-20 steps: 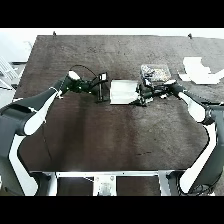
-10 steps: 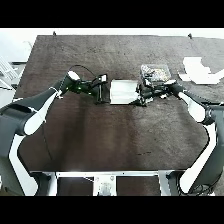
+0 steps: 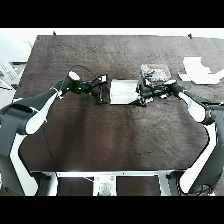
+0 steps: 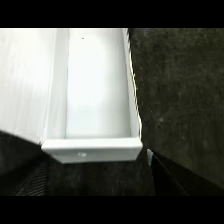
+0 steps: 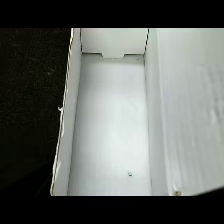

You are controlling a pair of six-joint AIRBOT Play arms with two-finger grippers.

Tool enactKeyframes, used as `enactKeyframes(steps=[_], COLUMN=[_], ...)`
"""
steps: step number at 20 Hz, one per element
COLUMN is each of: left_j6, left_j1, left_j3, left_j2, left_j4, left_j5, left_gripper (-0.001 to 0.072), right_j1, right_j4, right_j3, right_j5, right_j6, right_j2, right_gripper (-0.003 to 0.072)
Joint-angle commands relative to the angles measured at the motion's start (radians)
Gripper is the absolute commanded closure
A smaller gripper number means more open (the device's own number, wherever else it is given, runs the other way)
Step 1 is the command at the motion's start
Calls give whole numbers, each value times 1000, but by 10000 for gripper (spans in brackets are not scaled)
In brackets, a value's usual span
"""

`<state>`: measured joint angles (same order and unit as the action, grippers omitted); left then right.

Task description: Fold the box and place the chain.

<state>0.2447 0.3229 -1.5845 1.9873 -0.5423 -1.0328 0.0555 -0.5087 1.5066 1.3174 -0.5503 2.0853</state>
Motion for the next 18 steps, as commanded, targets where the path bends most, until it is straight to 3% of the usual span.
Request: enactKeyframes(steps=[1, 18], left_j6=[0, 2], left_j1=[11, 57], left_j3=[-18, -19], left_j2=[16, 58], left_j4=[6, 36], left_j5=[16, 95], left_gripper=[-11, -11], right_j1=[0, 0], right_j4=[0, 0], right_j3=[0, 0], right_j5=[0, 0], right_j6=[0, 0], right_j2=[0, 0], right_gripper=[189, 189])
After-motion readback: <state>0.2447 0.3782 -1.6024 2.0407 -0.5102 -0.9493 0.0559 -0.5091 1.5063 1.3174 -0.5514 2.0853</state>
